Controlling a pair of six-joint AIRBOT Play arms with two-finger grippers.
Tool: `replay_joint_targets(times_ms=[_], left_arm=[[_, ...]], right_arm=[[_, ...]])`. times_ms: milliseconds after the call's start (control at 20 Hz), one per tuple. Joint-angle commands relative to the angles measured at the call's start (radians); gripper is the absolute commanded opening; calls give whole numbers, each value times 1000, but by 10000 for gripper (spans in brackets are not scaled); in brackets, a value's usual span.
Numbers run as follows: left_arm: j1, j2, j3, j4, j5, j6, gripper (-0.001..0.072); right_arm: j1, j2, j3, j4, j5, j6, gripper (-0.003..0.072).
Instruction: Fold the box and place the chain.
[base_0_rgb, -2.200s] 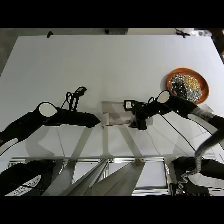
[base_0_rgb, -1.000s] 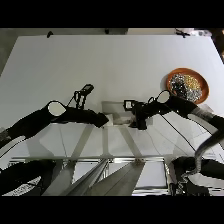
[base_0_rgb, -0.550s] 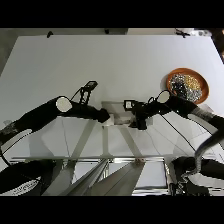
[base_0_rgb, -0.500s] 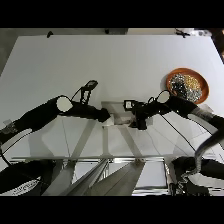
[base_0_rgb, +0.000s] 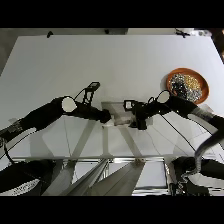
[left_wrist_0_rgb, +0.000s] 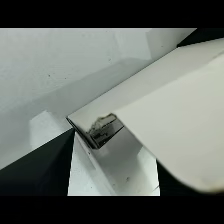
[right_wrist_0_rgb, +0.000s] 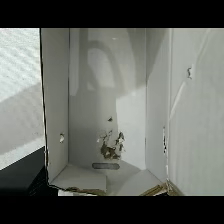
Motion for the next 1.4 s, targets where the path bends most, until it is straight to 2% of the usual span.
replay_joint_targets(times_ms=[0,150,300,700,750,800,1350], left_arm=[[-3,-3,5,30,-29,-69,536],[9,-3,58,88,-71,-141,536],[18,-2,118,154,-155,-193,536],[14,-1,127,161,-277,-224,536],[13,-1,127,160,-282,-224,539],[10,-2,127,160,-278,-224,577],[-28,-28,126,90,-220,-225,578]], right_arm=[[1,1,0,1,0,1,295],[1,1,0,1,0,1,295],[1,1,0,0,0,1,295],[1,1,0,0,0,1,295],[1,1,0,0,0,1,295],[1,1,0,1,0,1,295],[1,1,0,1,0,1,295]])
